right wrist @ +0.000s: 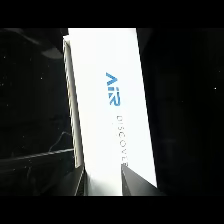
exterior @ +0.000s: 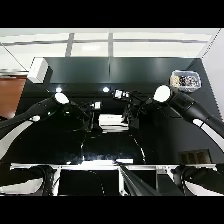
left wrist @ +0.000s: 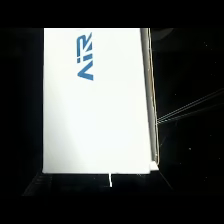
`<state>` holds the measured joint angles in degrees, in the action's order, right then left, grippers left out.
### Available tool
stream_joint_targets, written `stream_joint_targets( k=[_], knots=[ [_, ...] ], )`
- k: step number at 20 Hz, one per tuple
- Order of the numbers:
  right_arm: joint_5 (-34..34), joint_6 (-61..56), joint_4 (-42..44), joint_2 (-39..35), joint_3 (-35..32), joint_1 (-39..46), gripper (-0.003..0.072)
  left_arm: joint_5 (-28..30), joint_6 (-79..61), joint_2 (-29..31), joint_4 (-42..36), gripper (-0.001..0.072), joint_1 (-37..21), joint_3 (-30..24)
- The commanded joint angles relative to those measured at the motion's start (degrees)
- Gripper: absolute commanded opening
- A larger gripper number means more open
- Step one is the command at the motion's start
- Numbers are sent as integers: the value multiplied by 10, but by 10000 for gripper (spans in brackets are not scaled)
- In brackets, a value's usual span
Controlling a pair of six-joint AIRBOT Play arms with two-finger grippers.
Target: Fold the box and place the chain.
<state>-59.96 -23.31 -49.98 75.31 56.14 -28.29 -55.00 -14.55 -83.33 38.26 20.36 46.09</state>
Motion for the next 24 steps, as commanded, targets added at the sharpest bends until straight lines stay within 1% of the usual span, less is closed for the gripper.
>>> stream_joint_targets(
  k=[1, 24],
  knots=[
    [-17, 0, -1, 0, 0, 0, 243, 0, 0, 0, 0, 561, 0, 0],
    [-17, -1, -28, 9, 0, 0, 243, 0, 0, 0, 0, 561, 0, 0]
  ],
)
